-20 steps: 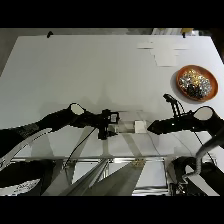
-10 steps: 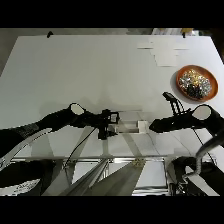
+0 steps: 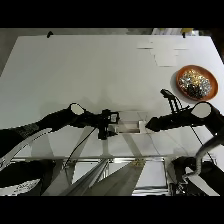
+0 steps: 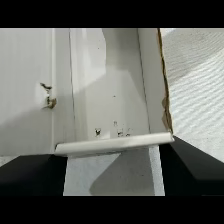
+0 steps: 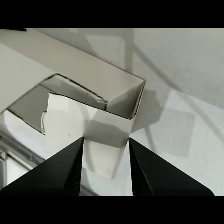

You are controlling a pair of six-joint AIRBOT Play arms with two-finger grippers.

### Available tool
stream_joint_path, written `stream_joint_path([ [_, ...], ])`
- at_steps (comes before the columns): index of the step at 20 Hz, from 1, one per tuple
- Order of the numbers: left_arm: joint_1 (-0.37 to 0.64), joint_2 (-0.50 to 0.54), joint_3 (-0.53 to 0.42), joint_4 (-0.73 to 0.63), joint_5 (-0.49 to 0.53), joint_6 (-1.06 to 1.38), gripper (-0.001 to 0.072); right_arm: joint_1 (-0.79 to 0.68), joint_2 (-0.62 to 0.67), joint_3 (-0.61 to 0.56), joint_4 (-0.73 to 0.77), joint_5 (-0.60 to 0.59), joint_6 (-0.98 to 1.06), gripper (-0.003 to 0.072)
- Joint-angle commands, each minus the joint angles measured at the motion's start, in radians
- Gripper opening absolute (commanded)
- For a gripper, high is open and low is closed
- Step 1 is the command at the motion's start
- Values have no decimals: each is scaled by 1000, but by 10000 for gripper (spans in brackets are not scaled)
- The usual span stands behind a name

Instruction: Fold the box and place the chain.

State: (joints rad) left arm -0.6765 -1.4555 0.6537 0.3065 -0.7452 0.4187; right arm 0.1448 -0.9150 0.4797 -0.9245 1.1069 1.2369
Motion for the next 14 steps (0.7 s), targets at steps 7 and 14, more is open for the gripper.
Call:
stream_joint_path([
  [7,0,0,1,0,0,0,207,154,-19,12,-124,-121,203,413],
  [14,0,0,1,0,0,0,207,318,-102,88,-286,-138,548,414],
])
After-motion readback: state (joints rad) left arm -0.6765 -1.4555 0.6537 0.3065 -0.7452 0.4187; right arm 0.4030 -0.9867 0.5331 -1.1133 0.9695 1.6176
